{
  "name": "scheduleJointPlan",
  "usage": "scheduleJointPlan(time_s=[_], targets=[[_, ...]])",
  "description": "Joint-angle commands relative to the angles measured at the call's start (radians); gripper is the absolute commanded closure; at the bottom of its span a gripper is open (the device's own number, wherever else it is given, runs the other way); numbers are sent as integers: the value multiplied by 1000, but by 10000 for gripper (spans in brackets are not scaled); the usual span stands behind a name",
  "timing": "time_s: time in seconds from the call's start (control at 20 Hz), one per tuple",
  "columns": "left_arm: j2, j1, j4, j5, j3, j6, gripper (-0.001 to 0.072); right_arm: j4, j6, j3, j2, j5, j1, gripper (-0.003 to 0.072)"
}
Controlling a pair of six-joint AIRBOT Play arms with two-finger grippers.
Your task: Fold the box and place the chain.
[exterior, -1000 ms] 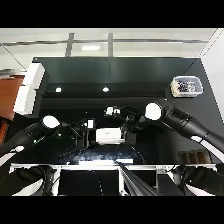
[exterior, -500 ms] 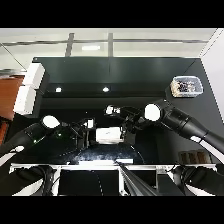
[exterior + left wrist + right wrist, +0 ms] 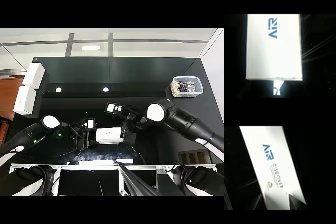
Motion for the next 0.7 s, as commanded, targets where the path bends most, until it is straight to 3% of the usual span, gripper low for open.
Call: scheduleJointPlan(time_s=[0.0, 0.15, 0.2, 0.25, 0.35, 0.5, 0.65], targets=[[0, 0, 0, -1, -1, -2, 360, 8, 129, 9, 55, 0, -26, 257], [0, 0, 0, -1, -1, -1, 360, 99, 250, -2, 93, 125, -133, 275], [0, 0, 0, -1, -1, -1, 360, 122, 252, -24, 93, 211, -184, 562], [0, 0, 0, -1, -1, -1, 360, 148, 257, -57, 93, 262, -235, 669], [0, 0, 0, -1, -1, -1, 360, 312, 266, -159, 93, 230, -330, 668], [0, 0, 0, -1, -1, -1, 360, 663, 263, -301, 89, 20, -359, 668], [0, 0, 0, -1, -1, -1, 360, 811, 250, -316, 46, -87, -302, 668]])
